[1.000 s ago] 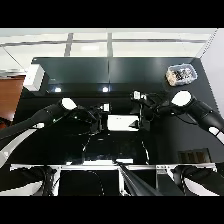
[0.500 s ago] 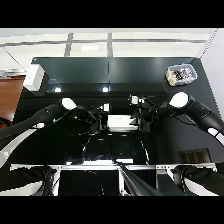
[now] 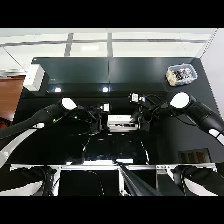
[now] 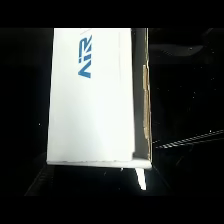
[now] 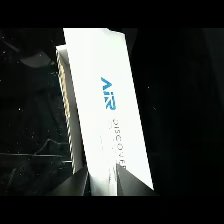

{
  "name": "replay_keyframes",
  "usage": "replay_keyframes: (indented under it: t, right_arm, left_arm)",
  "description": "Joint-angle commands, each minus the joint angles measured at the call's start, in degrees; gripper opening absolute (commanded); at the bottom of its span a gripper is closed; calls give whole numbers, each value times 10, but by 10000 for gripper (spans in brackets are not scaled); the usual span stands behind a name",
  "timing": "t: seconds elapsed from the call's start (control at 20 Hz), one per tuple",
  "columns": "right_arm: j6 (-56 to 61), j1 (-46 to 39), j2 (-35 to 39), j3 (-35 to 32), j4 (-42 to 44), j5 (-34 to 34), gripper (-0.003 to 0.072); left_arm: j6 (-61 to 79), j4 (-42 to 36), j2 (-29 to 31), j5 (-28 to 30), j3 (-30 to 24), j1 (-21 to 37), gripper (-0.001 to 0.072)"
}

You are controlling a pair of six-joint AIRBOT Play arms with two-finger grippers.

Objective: Fold the box and place the chain.

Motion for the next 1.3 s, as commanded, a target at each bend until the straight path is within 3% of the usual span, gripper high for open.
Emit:
replay_keyframes:
  t: [0.0,0.25,0.35,0.85,1.0,1.2,1.25]
  right_arm:
    - [9,0,3,0,-2,6,129]
    - [11,1,2,-16,-3,10,131]
    - [11,1,2,-21,-4,11,276]
    - [17,1,2,-42,-3,6,277]
    - [76,0,20,-31,4,5,277]
    - [284,-2,37,-27,63,8,276]
    - [320,-2,37,-31,81,4,220]
  left_arm:
    - [-1,0,0,-1,0,0,460]
    - [0,0,0,-1,0,0,460]
    - [0,0,0,-1,0,0,460]
    - [-1,0,0,0,0,0,460]
    - [-1,0,0,0,0,0,460]
    - [-1,0,0,-1,0,0,460]
    - [-1,0,0,-1,0,0,460]
